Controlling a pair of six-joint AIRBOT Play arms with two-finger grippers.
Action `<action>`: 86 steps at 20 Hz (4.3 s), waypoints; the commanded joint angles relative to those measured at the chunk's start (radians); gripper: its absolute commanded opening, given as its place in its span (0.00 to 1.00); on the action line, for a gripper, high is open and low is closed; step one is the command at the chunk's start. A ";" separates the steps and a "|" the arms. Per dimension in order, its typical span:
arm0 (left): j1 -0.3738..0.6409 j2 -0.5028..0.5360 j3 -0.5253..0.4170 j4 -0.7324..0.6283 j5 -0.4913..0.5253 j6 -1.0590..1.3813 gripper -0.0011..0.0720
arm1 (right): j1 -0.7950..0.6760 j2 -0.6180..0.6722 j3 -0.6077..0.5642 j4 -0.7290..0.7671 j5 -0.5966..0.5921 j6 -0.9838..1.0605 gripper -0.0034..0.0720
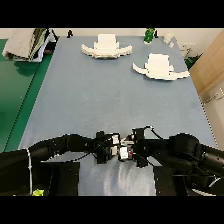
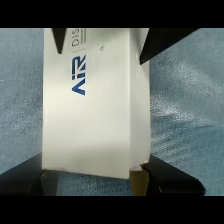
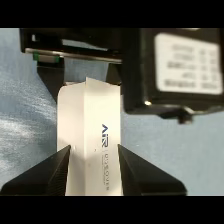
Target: Fold the box.
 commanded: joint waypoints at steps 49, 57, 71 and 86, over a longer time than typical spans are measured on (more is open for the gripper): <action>0.000 0.001 0.000 0.001 0.000 0.001 0.63 | 0.024 0.191 -0.201 0.170 0.391 0.550 0.05; 0.000 0.001 0.000 0.001 0.000 0.001 0.63 | 0.033 0.229 -0.364 0.178 0.570 0.709 0.05; 0.000 0.001 0.000 0.001 0.000 0.001 0.63 | 0.068 0.097 -0.399 0.195 0.578 0.742 0.05; 0.000 0.001 0.000 0.001 0.000 0.001 0.63 | 0.064 0.259 -0.389 0.186 0.571 0.742 0.05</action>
